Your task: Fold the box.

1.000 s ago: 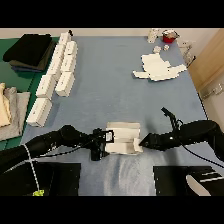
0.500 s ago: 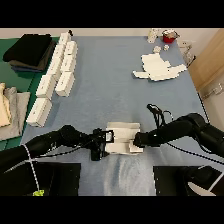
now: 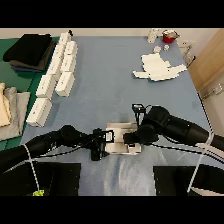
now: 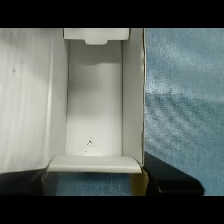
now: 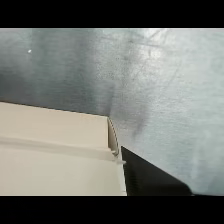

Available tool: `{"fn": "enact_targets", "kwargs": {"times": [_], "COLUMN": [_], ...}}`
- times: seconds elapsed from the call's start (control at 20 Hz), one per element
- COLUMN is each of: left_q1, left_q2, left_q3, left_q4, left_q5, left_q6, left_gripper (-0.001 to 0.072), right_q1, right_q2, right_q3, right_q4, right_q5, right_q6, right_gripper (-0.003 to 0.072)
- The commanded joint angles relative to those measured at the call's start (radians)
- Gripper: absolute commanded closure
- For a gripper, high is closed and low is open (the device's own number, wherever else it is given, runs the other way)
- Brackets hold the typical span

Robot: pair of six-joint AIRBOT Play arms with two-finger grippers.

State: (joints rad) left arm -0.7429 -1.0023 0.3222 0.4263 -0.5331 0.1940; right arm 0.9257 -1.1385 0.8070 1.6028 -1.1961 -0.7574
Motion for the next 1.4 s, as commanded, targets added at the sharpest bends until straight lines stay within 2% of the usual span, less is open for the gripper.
{"fn": "enact_targets", "kwargs": {"times": [0.0, 0.55, 0.6, 0.65, 0.7, 0.8, 0.85, 0.9, 1.2, 1.3, 1.35], "left_q1": [0.001, 0.001, 0.001, 0.001, 0.001, 0.001, 0.001, 0.001, 0.001, 0.001, 0.001], "left_q2": [0.000, 0.000, 0.000, 0.000, 0.000, 0.000, 0.000, 0.000, 0.000, 0.000, 0.000], "left_q3": [0.000, 0.000, 0.000, 0.000, 0.000, 0.000, 0.000, 0.000, 0.000, 0.000, 0.000], "left_q4": [0.000, 0.000, 0.000, 0.000, 0.000, 0.000, 0.000, 0.000, 0.000, 0.000, 0.000], "left_q5": [0.000, 0.000, 0.000, 0.000, 0.000, 0.000, 0.000, 0.000, 0.000, 0.000, 0.000], "left_q6": [0.000, 0.000, 0.000, 0.000, 0.000, 0.000, 0.000, 0.000, 0.000, 0.000, 0.000], "left_gripper": [0.0252, 0.0251, 0.0251, 0.0252, 0.0251, 0.0252, 0.0252, 0.0251, 0.0252, 0.0252, 0.0251], "right_q1": [0.037, 0.042, 0.042, 0.042, 0.042, 0.042, 0.042, 0.042, 0.042, 0.042, 0.042], "right_q2": [-0.057, -0.108, -0.109, -0.109, -0.109, -0.109, -0.109, -0.109, -0.108, -0.105, -0.102], "right_q3": [0.023, 0.023, 0.023, 0.023, 0.023, 0.023, 0.023, 0.023, 0.023, 0.024, 0.024], "right_q4": [-0.032, -0.066, -0.066, -0.066, -0.066, -0.066, -0.066, -0.066, -0.066, -0.066, -0.062], "right_q5": [-0.016, 0.010, 0.010, 0.010, 0.010, 0.009, 0.010, 0.010, 0.009, 0.000, -0.008], "right_q6": [0.076, 0.156, 0.156, 0.156, 0.155, 0.155, 0.155, 0.155, 0.145, 0.136, 0.130], "right_gripper": [0.0225, 0.0248, 0.0272, 0.0362, 0.0407, 0.0595, 0.0664, 0.0680, 0.0673, 0.0350, 0.0337]}}
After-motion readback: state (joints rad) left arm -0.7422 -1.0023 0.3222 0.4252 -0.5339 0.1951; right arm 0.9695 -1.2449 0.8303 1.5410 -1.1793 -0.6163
